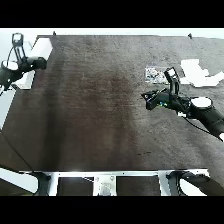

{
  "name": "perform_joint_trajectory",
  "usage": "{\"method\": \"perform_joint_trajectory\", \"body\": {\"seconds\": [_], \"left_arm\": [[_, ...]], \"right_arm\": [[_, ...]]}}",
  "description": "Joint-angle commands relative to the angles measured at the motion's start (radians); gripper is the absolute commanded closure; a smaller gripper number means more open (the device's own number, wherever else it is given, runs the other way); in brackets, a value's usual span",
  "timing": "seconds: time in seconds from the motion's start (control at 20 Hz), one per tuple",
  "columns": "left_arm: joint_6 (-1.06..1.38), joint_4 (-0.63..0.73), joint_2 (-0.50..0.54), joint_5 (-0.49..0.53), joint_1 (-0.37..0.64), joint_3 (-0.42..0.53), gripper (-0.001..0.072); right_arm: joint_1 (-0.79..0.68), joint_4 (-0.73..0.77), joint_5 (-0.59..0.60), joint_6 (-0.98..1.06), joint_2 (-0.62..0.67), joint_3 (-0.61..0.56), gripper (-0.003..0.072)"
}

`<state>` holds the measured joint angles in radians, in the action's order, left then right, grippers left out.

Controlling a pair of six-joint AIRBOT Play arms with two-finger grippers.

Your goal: Fold the box and place the chain.

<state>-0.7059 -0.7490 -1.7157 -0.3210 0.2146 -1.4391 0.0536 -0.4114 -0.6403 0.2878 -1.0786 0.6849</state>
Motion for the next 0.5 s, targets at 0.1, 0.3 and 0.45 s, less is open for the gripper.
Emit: {"method": "perform_joint_trajectory", "body": {"seconds": [0.1, 0.3, 0.45], "left_arm": [[-0.027, -0.002, -0.070, 0.042, 0.040, 0.070, 0.0694], [-0.025, 0.000, -0.116, 0.082, 0.040, 0.070, 0.0693], [-0.006, 0.000, -0.137, 0.085, 0.040, 0.070, 0.0693]], "right_arm": [[0.001, 0.087, 0.032, 0.000, -0.038, -0.009, 0.0670], [0.001, 0.087, 0.032, 0.000, -0.048, -0.009, 0.0670], [0.001, 0.098, 0.032, 0.000, -0.050, -0.010, 0.0670]]}}
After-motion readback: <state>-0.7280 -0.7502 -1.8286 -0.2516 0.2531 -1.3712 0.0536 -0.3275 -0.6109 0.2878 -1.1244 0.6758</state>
